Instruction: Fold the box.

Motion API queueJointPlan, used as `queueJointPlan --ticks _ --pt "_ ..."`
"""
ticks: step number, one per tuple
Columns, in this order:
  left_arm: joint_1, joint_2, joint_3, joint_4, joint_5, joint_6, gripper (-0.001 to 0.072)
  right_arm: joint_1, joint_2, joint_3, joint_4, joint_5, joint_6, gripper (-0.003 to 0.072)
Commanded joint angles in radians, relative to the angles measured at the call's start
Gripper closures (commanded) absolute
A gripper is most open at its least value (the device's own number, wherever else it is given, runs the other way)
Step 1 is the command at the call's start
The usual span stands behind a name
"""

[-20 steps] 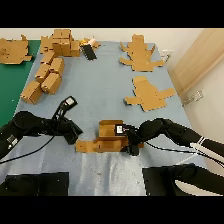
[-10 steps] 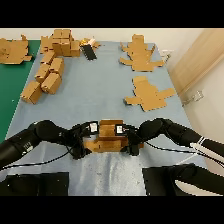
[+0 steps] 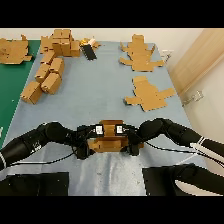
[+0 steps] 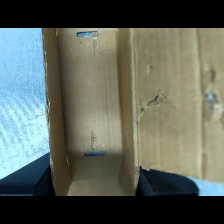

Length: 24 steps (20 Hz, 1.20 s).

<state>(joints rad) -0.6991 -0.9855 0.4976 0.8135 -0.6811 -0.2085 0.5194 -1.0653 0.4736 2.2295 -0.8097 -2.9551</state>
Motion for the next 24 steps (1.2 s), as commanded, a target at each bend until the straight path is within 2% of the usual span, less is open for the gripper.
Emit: queueJointPlan --ticks 1,3,4,7,8,9,12,14,17,24 --pt "-0.04 -0.008 0.001 -0.013 0.055 0.003 0.0074 0.0 0.0 0.001 0.0 0.0 0.0 0.0125" --pt "-0.058 -0.008 0.001 -0.013 0.089 0.003 0.0335 0.0 0.0 0.001 0.0 0.0 0.0 0.0125" --pt "-0.06 -0.008 0.001 -0.011 0.087 0.004 0.0365 0.0 0.0 0.001 0.0 0.0 0.0 0.0125" --pt "-0.061 -0.008 0.0 -0.008 0.088 0.003 0.0383 0.0 0.0 0.001 0.0 0.0 0.0 0.0125" --pt "-0.062 -0.008 0.0 -0.005 0.087 0.003 0.0573 0.0 0.0 0.001 0.0 0.0 0.0 0.0125" --pt "-0.062 -0.008 0.0 -0.005 0.087 0.01 0.0629 0.0 0.0 0.001 0.0 0.0 0.0 0.0125" --pt "-0.062 -0.008 0.001 -0.006 0.088 0.01 0.063 0.0 0.0 0.001 0.0 0.0 0.0 0.0125" --pt "-0.062 -0.008 0.001 -0.008 0.09 0.01 0.0698 0.0 0.0 0.001 0.0 0.0 0.0 0.0125" --pt "-0.069 -0.026 0.001 -0.056 0.118 0.019 0.0698 0.0 0.0 0.001 0.0 -0.002 0.0 0.0125" --pt "-0.137 -0.05 0.001 -0.059 0.199 0.017 0.0698 0.0 0.0 0.001 0.0 -0.003 0.0 0.0125"
